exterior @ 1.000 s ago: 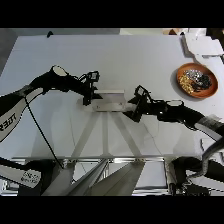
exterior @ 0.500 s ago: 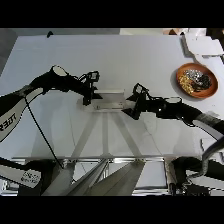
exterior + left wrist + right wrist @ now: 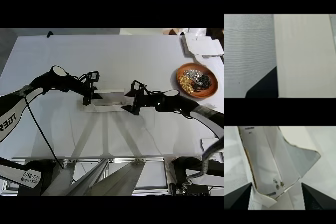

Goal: Fold the box and place the chain.

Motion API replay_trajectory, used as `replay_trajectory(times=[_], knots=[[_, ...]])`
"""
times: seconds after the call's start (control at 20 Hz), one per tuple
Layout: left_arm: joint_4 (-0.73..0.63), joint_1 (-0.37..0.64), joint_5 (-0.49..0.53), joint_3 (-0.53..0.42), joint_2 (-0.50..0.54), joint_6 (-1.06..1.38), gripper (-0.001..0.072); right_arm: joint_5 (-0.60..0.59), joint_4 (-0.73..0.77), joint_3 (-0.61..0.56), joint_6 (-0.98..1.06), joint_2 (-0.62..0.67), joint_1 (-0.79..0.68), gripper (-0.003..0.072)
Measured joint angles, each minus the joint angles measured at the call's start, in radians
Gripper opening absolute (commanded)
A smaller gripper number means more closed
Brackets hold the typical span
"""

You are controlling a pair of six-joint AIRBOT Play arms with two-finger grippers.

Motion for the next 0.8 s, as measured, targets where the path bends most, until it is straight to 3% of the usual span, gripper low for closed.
replay_trajectory(times=[0.35,0.8], knots=[[0.000,0.000,-0.001,0.000,0.000,0.001,0.0013,0.129,-0.100,0.093,0.034,-0.097,-0.005,0.0690],[0.000,0.000,-0.002,0.000,0.000,0.001,0.0013,0.132,-0.134,0.116,0.050,-0.145,0.028,0.0690]])
